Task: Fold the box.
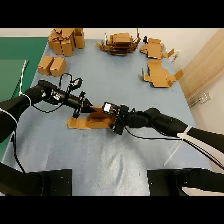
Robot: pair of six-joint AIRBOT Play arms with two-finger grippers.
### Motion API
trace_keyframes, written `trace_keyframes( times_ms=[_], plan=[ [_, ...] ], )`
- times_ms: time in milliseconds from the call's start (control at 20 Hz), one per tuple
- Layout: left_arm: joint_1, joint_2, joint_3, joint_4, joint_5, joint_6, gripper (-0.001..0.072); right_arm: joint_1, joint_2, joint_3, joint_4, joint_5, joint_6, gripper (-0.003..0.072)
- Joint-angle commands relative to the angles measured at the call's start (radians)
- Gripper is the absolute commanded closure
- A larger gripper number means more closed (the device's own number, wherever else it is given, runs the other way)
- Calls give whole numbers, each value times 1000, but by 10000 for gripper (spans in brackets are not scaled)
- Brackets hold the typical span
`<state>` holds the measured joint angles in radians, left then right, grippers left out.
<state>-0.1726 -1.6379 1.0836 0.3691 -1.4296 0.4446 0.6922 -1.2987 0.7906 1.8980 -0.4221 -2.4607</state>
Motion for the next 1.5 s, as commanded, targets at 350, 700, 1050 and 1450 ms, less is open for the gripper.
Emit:
trace_keyframes(
  times_ms=[350, 700, 1050, 1450],
  plan=[
    [0, 1, 0, -2, 5, -1, 690, -95, -93, 70, 351, -189, -463, 100],
    [0, 1, 0, -2, 8, -1, 690, -97, -162, 135, 350, -260, -483, 99],
    [0, 1, 0, -1, 18, -1, 690, -128, -167, 134, 343, -260, -393, 99],
    [0, 1, 0, -1, 35, 0, 690, -136, -151, 134, 328, -245, -344, 99]
  ],
)
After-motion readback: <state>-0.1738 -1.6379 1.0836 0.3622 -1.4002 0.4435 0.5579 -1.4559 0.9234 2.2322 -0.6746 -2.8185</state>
